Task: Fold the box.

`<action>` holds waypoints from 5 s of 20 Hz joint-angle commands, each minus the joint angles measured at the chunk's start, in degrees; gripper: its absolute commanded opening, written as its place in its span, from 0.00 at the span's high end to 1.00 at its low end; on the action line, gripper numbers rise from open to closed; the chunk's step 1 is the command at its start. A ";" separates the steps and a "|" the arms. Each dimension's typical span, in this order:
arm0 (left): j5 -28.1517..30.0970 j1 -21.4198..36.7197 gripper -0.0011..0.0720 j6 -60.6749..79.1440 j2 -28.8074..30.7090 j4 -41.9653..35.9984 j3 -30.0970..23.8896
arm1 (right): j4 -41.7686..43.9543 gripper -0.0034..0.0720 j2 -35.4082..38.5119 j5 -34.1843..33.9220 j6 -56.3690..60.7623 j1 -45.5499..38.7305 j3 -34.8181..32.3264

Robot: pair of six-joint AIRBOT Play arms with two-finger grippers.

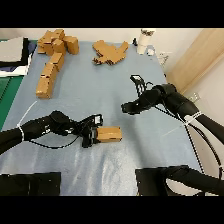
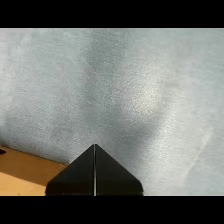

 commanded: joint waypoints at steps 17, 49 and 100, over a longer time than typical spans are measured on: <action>3.19 6.58 0.24 -17.46 6.99 0.17 0.04 | -5.70 0.95 -0.26 3.37 13.57 -0.04 0.24; 9.31 54.66 0.24 -59.30 9.22 22.01 0.04 | -7.80 0.95 -0.24 8.74 14.86 -0.04 0.24; -12.41 8.63 0.97 -85.81 -9.66 34.29 40.46 | 0.74 0.95 -20.15 -8.46 9.57 -0.02 27.17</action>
